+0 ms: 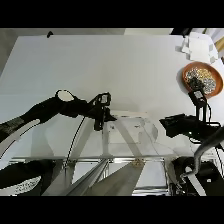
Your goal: Fold the box and place the chain.
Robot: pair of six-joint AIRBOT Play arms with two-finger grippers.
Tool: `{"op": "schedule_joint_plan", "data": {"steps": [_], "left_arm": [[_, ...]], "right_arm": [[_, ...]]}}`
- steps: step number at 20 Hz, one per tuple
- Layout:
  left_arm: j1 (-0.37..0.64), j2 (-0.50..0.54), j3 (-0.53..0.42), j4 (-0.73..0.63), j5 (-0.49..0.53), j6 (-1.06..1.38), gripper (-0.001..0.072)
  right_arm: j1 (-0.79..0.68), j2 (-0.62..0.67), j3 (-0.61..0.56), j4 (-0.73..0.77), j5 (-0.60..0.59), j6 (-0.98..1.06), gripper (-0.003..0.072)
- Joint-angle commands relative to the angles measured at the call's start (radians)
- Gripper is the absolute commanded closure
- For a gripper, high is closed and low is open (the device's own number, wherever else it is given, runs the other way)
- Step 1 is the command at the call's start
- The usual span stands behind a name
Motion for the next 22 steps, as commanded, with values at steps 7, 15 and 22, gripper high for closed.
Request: {"op": "schedule_joint_plan", "data": {"steps": [7,15,22], "left_arm": [[-0.002,-0.060,-0.036,-0.077,0.087,0.130,0.0705],[-0.002,-0.109,-0.036,-0.089,0.087,0.221,0.0705],[-0.002,-0.145,-0.035,-0.092,0.084,0.243,0.0704]], "right_arm": [[0.000,0.007,0.001,0.001,0.056,0.000,0.0371],[0.000,0.008,0.000,0.002,0.069,0.001,0.0372],[0.000,0.007,0.000,0.001,0.069,0.001,0.0372]]}}
